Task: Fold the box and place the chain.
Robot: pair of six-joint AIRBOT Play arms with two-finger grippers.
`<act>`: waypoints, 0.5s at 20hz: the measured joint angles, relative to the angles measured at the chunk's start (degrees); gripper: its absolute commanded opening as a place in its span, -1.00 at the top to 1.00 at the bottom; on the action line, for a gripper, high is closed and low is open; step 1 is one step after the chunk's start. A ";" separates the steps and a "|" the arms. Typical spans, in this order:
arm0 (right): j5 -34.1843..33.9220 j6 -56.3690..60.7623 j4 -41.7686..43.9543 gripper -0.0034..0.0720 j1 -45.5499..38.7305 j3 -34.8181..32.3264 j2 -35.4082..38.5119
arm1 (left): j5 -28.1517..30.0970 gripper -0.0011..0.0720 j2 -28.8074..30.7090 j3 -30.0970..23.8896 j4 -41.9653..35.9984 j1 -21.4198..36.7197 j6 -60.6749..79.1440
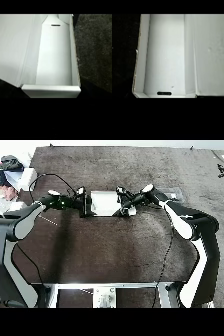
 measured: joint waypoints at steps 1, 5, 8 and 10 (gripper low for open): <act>-0.02 0.02 0.00 0.11 0.00 0.00 0.02 | 0.42 -0.97 -0.33 0.00 0.04 -0.07 0.07; -0.07 0.00 0.02 0.11 0.00 0.00 0.02 | 1.18 -0.98 -1.14 0.24 -0.22 -0.68 1.68; -0.09 0.00 0.02 0.11 0.00 0.00 0.02 | 0.70 -0.98 -1.29 0.48 -0.63 -0.74 2.34; -0.09 0.00 0.02 0.11 0.00 0.00 0.02 | 0.72 -0.97 -1.49 0.52 -0.76 -0.79 2.43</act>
